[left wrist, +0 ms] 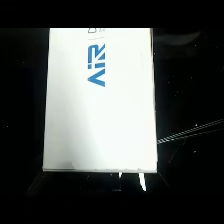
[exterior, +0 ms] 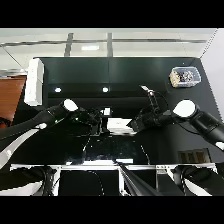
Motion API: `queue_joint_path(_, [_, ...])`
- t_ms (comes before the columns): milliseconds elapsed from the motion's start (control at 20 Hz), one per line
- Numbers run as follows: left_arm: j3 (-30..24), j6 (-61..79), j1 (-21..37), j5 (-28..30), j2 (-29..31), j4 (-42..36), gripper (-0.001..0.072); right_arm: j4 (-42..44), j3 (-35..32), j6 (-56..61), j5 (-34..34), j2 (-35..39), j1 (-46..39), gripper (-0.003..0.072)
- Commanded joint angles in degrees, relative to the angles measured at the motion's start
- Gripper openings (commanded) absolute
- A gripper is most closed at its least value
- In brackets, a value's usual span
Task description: Fold the box and place the chain.
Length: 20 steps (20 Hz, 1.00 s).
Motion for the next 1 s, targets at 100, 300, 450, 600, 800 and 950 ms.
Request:
queue_joint_path(100, [0.0,0.0,0.0,0.0,0.0,0.0,0.0351,0.7,-4.7,7.5,-7.6,-3.4,0.0,0.0017])
queue_joint_path(300, [0.0,0.0,0.0,0.0,0.0,-0.1,0.0352,0.2,-4.7,7.4,-7.6,-3.8,0.0,0.0017])
queue_joint_path(450, [0.0,0.0,0.0,0.0,0.0,-0.1,0.0351,0.3,-4.7,7.5,-7.5,-3.8,0.0,0.0017])
queue_joint_path(600, [0.0,0.0,0.0,0.0,0.0,-0.3,0.0351,0.3,-4.7,7.4,-7.5,-3.8,0.0,0.0017])
queue_joint_path(800, [0.1,0.0,0.1,-0.2,0.0,-0.3,0.0351,0.3,-0.1,4.9,1.5,-3.4,-3.2,0.0017])
queue_joint_path(950, [0.1,0.0,0.3,1.2,0.5,-0.2,0.0354,-0.5,7.3,1.8,7.0,0.1,-11.5,0.0017])
